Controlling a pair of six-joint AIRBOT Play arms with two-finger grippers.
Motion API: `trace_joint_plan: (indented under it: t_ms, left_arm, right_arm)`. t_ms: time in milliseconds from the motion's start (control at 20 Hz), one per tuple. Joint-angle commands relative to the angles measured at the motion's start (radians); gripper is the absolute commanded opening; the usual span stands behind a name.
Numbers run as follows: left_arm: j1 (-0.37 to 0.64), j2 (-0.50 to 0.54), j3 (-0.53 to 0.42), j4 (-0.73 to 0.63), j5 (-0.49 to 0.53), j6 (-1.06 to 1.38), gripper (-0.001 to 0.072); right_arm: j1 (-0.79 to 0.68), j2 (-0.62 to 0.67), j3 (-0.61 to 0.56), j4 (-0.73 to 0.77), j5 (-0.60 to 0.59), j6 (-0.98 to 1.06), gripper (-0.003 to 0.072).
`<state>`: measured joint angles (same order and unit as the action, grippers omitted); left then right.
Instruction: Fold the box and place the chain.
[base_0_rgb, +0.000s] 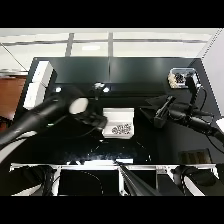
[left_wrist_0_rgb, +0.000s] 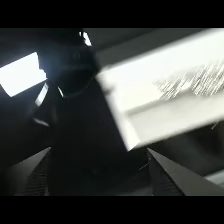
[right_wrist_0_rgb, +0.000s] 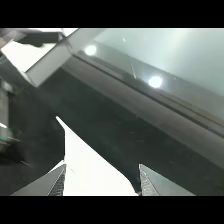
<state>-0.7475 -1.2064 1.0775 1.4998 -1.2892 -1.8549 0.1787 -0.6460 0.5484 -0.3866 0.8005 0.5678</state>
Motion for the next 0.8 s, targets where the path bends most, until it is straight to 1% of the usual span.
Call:
trace_joint_plan:
  t_ms: [0, 50, 100, 150, 200, 250, 300, 350, 400, 450, 500, 600, 650, 750]
  left_arm:
    - [0.148, 0.23, -0.192, -0.135, 0.136, 0.327, 0.0695]
    - [0.233, 0.301, -0.278, -0.261, 0.224, 0.422, 0.0695]
    - [0.333, 0.369, -0.375, -0.428, 0.312, 0.559, 0.0695]
    - [0.428, 0.415, -0.46, -0.586, 0.369, 0.713, 0.0694]
    - [0.525, 0.441, -0.54, -0.747, 0.386, 0.892, 0.0694]
    - [0.602, 0.444, -0.602, -0.879, 0.37, 1.062, 0.0694]
    - [0.661, 0.435, -0.657, -0.981, 0.359, 1.249, 0.0694]
    - [0.689, 0.424, -0.694, -1.019, 0.364, 1.394, 0.0694]
    - [0.693, 0.408, -0.72, -1.017, 0.377, 1.534, 0.0695]
    - [0.69, 0.388, -0.732, -1.018, 0.388, 1.643, 0.0695]
    - [0.673, 0.362, -0.736, -1.019, 0.391, 1.736, 0.0702]
    - [0.612, 0.309, -0.736, -1.019, 0.393, 1.994, 0.0713]
    - [0.57, 0.284, -0.734, -1.019, 0.409, 2.116, 0.0713]
    - [0.487, 0.232, -0.72, -1.019, 0.5, 2.149, 0.0713]
  right_arm:
    - [-0.034, -0.001, 0.0, -0.009, 0.0, 0.043, 0.0512]
    - [-0.043, -0.001, 0.0, -0.014, 0.001, 0.058, 0.0512]
    - [-0.052, -0.001, 0.0, -0.014, 0.004, 0.061, 0.0512]
    - [-0.058, -0.001, 0.0, -0.015, 0.004, 0.061, 0.0512]
    - [-0.064, -0.001, 0.0, -0.019, 0.003, 0.061, 0.0512]
    - [-0.068, -0.001, 0.0, -0.024, 0.004, 0.061, 0.0512]
    - [-0.069, -0.001, 0.0, -0.033, 0.003, 0.061, 0.0512]
    - [-0.071, -0.001, 0.0, -0.038, 0.003, 0.061, 0.0512]
    - [-0.071, -0.001, 0.0, -0.062, -0.002, 0.061, 0.0513]
    - [-0.071, -0.001, 0.0, -0.075, -0.002, 0.061, 0.0555]
    - [-0.071, -0.001, 0.0, -0.091, -0.001, 0.061, 0.0703]
    - [-0.071, -0.001, 0.0, -0.117, -0.001, 0.061, 0.0703]
    - [-0.071, -0.001, 0.0, -0.137, -0.001, 0.061, 0.0703]
    - [-0.071, -0.001, 0.0, -0.176, -0.001, 0.061, 0.0702]
